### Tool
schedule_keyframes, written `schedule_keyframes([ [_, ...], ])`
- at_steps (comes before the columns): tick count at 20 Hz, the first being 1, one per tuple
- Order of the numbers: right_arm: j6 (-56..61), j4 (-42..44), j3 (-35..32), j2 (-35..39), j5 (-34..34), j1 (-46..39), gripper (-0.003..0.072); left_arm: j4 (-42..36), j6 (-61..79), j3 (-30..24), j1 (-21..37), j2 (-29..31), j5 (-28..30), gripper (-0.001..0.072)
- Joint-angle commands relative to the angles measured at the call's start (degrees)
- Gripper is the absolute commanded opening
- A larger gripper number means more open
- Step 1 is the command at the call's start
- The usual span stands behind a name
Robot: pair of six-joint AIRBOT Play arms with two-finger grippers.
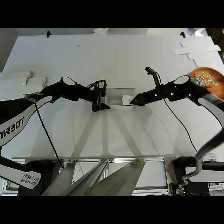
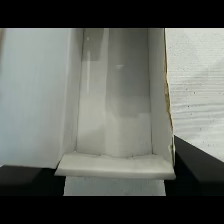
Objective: Fold the box and place the chain.
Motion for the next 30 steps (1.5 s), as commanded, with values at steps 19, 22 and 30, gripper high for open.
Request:
schedule_keyframes([
  [19, 50.8, -37.8, 3.5, 0.2, -16.7, 16.0, 0.0381, 0.0, 0.0, 0.0, 0.0, 0.0, 0.0, 0.0328],
  [22, 63.1, -47.7, 5.2, 0.2, -15.7, 19.0, 0.0367, 0.0, 0.0, 0.0, 0.0, 0.0, 0.0, 0.0328],
  [30, 89.8, -64.2, 8.3, 0.2, -10.4, 26.7, 0.0318, 0.0, 0.0, 0.0, 0.0, 0.0, 0.0, 0.0328],
])
